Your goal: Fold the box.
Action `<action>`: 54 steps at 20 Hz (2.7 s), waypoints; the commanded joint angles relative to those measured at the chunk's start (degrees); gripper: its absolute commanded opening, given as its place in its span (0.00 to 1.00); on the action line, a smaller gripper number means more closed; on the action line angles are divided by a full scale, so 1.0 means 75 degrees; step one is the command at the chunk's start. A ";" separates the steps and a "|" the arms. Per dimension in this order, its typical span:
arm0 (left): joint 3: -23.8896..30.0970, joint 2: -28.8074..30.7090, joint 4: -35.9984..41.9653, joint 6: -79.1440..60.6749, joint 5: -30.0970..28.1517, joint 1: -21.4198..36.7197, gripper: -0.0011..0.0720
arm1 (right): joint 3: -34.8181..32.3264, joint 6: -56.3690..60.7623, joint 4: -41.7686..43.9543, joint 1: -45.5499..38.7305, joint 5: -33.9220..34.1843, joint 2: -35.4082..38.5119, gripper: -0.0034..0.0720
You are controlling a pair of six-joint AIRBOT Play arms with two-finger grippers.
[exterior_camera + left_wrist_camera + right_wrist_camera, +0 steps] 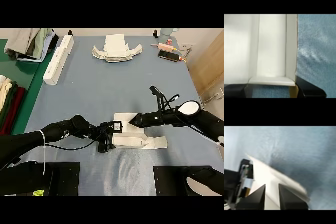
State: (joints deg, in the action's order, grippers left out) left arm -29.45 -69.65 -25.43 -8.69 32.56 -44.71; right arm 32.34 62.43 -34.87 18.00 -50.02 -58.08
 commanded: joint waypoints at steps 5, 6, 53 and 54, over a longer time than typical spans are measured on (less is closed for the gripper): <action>-0.0009 0.0000 -0.0003 -0.0006 -0.0003 0.0006 0.68 | 0.0224 -0.1416 -0.0414 0.0653 0.0513 -0.1597 0.40; -0.0009 0.0000 -0.0003 -0.0003 -0.0003 0.0006 0.68 | 0.0227 -0.1483 -0.0405 0.0743 0.0612 -0.1594 0.40; -0.0009 0.0000 -0.0003 -0.0003 -0.0003 0.0006 0.68 | -0.1751 -0.5907 -0.2751 0.0758 -0.0370 0.2871 0.34; -0.0009 0.0000 -0.0003 -0.0003 0.0000 0.0006 0.68 | -0.1751 -0.6056 -0.2585 0.0758 -0.0353 0.2865 0.34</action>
State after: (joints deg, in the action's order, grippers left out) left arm -29.45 -69.65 -25.45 -8.73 32.56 -44.66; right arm 19.25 20.56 -59.05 23.62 -53.54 -35.66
